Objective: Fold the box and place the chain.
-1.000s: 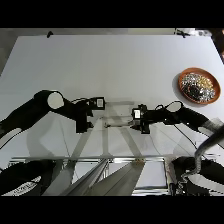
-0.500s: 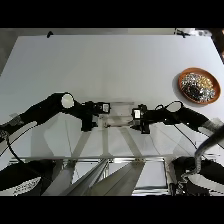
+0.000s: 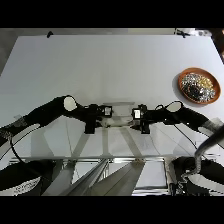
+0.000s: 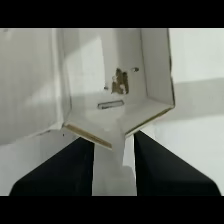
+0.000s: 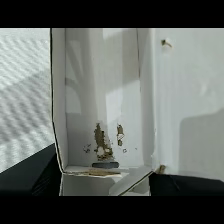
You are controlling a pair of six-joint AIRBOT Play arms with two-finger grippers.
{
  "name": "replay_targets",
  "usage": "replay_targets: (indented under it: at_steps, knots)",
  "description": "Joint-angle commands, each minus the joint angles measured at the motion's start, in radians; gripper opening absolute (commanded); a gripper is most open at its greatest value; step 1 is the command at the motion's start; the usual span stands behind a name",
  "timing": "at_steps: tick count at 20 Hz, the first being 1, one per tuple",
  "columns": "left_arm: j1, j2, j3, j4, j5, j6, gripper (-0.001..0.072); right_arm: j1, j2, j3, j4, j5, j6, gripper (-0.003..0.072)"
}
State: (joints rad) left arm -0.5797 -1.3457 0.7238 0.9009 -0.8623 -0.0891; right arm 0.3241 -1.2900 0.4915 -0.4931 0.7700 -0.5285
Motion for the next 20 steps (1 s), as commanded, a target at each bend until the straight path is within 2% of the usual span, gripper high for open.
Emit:
replay_targets:
  at_steps: [1,3,9,14,17,18,19,20]
  knots:
    - [-0.014,-0.001,-0.002,-0.042,0.026,0.038,0.0246,0.000,0.000,0.000,0.000,0.000,0.000,0.0336]
    - [-0.014,0.000,-0.002,-0.056,0.028,0.038,0.0196,0.000,0.000,0.000,0.000,0.000,0.000,0.0336]
    - [-0.034,-0.003,-0.003,-0.099,0.119,0.037,0.0191,0.000,0.000,0.000,0.000,0.000,0.000,0.0336]
    - [-0.066,-0.006,-0.005,-0.153,0.145,0.037,0.0191,0.000,0.000,0.000,0.000,0.000,0.000,0.0336]
    - [-0.084,-0.018,-0.005,-0.181,0.148,0.037,0.0244,0.000,0.000,0.000,0.000,0.000,0.000,0.0336]
    - [-0.090,-0.027,-0.005,-0.187,0.148,0.037,0.0370,0.000,0.000,0.000,0.000,0.000,0.000,0.0336]
    - [-0.097,-0.036,-0.005,-0.191,0.148,0.037,0.0435,0.000,0.000,0.000,0.000,0.000,0.000,0.0336]
    - [-0.101,-0.043,-0.005,-0.191,0.148,0.037,0.0438,0.000,0.000,0.000,0.000,0.000,0.000,0.0336]
